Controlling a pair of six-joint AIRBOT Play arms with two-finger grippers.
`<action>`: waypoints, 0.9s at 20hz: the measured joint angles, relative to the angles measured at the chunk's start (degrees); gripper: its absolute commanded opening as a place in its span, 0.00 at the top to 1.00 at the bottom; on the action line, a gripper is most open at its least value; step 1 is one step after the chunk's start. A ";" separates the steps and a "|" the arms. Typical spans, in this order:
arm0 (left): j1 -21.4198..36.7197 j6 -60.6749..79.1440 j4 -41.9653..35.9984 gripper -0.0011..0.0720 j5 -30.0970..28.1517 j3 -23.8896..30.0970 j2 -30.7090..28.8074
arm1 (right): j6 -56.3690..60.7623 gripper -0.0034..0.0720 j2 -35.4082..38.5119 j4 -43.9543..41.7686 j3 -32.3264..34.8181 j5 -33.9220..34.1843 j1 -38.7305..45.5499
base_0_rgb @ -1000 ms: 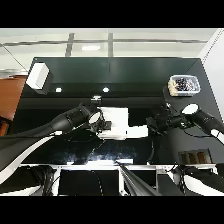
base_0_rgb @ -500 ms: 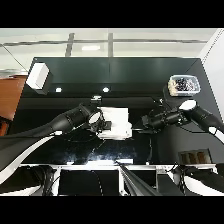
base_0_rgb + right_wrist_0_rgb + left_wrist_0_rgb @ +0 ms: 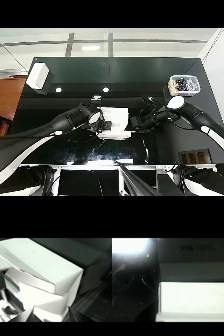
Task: Fold the box and place the chain.
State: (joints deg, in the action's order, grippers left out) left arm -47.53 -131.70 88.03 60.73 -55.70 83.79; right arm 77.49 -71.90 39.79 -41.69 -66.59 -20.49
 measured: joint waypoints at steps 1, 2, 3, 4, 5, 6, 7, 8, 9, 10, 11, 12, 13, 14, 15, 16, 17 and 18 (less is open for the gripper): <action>0.00 0.02 0.00 0.95 0.00 0.00 0.00 | 2.03 0.32 0.00 1.73 -0.74 0.85 -1.42; 0.02 0.13 0.00 0.95 0.00 0.00 0.00 | 4.31 0.32 0.00 3.69 -1.57 1.66 -2.97; 0.02 0.20 0.00 0.95 0.00 0.00 0.00 | 6.49 0.32 0.00 5.73 -2.34 2.25 -4.33; 0.00 0.26 0.02 0.95 0.00 0.00 0.00 | 8.74 0.32 0.00 7.91 -3.17 2.78 -5.68; 0.00 0.42 0.02 0.95 -0.02 0.00 0.00 | 10.75 0.32 0.00 9.73 -3.89 3.34 -6.86; 0.00 0.50 0.02 0.95 -0.02 0.00 0.00 | 12.70 0.32 0.00 11.39 -4.57 3.67 -8.02; 0.02 0.68 0.02 0.95 -0.02 0.00 0.00 | 14.49 0.33 0.00 12.83 -5.09 4.13 -8.98; 0.00 0.83 0.02 0.95 -0.02 0.00 0.00 | 16.33 0.33 0.00 14.14 -5.57 4.63 -9.97; 0.00 0.85 0.02 0.95 0.00 0.00 0.00 | 17.90 0.43 0.00 15.17 -6.03 5.03 -10.88; 0.00 0.87 0.02 0.95 -0.02 0.00 0.00 | 19.54 0.43 0.00 16.37 -6.54 5.42 -11.82; 0.00 0.92 0.04 0.95 -0.02 0.00 0.00 | 20.96 0.43 0.00 17.68 -7.04 5.64 -12.70; 0.02 0.98 0.04 0.95 -0.02 0.00 0.00 | 22.67 0.43 0.00 19.21 -7.58 5.90 -13.55; 0.02 1.01 0.04 0.95 0.00 0.00 0.00 | 24.37 0.43 0.00 20.68 -8.15 6.08 -14.32; 0.02 1.03 0.04 0.95 -0.02 0.00 0.00 | 26.36 0.43 0.00 22.40 -8.70 6.32 -15.15; 0.00 1.03 0.02 0.95 0.00 0.00 0.00 | 28.20 0.43 0.00 23.98 -9.22 6.40 -15.87; 0.02 1.05 0.02 0.95 -0.02 0.00 0.00 | 30.12 0.43 0.00 25.53 -9.68 6.47 -16.61; 0.02 1.07 0.04 0.95 -0.02 0.00 0.00 | 31.82 0.43 0.00 26.84 -10.05 6.56 -17.31; 0.02 1.07 0.02 0.95 -0.02 0.00 0.00 | 33.55 0.47 -0.07 28.13 -10.38 6.60 -18.01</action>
